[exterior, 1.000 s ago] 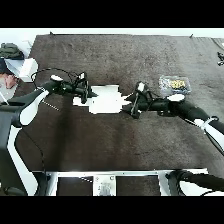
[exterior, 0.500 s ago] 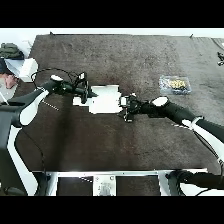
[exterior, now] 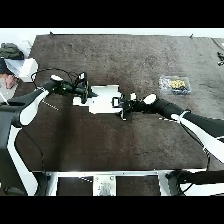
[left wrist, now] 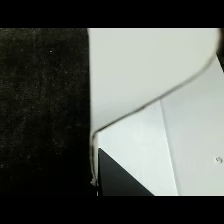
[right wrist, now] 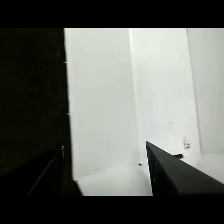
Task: Fold the box and place the chain.
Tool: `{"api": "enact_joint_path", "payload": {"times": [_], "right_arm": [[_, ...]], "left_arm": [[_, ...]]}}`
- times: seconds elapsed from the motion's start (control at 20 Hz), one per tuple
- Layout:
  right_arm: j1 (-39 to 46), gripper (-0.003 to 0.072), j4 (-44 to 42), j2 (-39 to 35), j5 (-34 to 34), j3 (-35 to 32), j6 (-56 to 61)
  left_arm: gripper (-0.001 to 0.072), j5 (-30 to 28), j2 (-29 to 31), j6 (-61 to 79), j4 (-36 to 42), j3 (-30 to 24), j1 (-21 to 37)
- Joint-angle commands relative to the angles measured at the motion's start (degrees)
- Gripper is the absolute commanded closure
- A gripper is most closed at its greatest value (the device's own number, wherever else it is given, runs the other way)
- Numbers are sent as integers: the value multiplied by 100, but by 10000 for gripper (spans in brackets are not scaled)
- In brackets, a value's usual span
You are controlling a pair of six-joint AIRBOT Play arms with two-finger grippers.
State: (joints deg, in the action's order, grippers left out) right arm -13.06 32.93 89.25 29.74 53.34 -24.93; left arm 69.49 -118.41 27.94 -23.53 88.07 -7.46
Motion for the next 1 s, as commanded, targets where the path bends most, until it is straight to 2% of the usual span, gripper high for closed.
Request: {"api": "enact_joint_path", "payload": {"times": [0.0,0.25,0.95], "right_arm": [[-2,114,92,39,-437,125,116],[199,114,94,-297,-212,348,420],[640,95,37,356,914,1250,535]], "left_arm": [[697,-7,-4,0,0,-4,7],[697,-4,-4,0,0,-4,7],[696,-4,-4,0,0,-4,7]]}}
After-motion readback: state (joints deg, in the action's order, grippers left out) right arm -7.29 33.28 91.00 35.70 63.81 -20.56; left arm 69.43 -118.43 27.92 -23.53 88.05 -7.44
